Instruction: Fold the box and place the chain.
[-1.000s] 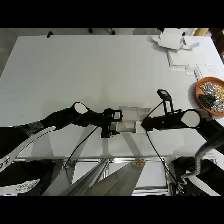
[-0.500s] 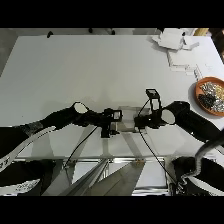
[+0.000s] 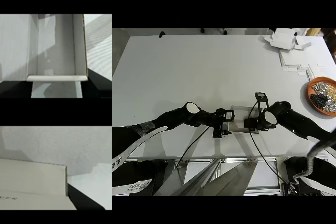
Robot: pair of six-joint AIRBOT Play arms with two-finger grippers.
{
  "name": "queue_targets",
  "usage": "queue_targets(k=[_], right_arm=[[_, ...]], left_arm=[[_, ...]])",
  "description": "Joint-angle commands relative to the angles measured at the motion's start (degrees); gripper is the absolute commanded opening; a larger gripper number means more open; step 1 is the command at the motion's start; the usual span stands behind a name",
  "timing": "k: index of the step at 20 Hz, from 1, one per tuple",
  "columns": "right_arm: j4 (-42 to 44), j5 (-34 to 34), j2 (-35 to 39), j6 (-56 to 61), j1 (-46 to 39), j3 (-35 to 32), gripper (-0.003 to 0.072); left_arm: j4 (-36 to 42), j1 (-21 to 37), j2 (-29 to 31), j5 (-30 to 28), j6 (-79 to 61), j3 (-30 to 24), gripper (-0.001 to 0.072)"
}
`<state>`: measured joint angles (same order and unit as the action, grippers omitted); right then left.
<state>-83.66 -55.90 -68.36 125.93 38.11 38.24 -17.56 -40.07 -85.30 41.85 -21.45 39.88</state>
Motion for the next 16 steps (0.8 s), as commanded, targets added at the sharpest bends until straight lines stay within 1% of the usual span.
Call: queue_targets(k=[1, 3, 4, 5, 8, 9, 10, 16], right_arm=[[-2.08, -0.28, -0.63, 1.36, 0.63, 0.46, 0.0192], [-2.05, -0.7, -0.63, 1.33, 0.63, 0.46, 0.0145], [-2.08, -0.92, -0.63, 1.33, 0.63, 0.46, 0.007], [-2.1, -0.96, -0.63, 1.33, 0.63, 0.46, 0.0021], [-2.12, -0.92, -0.63, 1.31, 0.63, 0.46, 0.0022], [-2.14, -0.79, -0.61, 1.29, 0.63, 0.46, 0.0061], [-2.25, -0.66, -0.61, 1.27, 0.63, 0.48, 0.0121], [-4.5, -1.79, -0.44, 1.14, 0.63, 0.85, 0.0137]], left_arm=[[0.0, -0.02, 0.02, 0.0, 0.04, -0.02, 0.0342], [0.0, -0.02, 0.02, -0.02, 0.04, -0.02, 0.0342], [0.0, -0.02, 0.02, -0.02, 0.04, -0.02, 0.0342], [0.0, -0.02, 0.02, -0.02, 0.04, -0.02, 0.0342], [0.0, -0.02, 0.02, -0.02, 0.04, -0.02, 0.0342], [0.0, -0.02, 0.02, -0.02, 0.04, -0.02, 0.0342], [0.0, -0.02, 0.02, -0.02, 0.04, -0.02, 0.0342], [0.0, -0.02, 0.02, -0.02, 0.04, -0.02, 0.0342]])
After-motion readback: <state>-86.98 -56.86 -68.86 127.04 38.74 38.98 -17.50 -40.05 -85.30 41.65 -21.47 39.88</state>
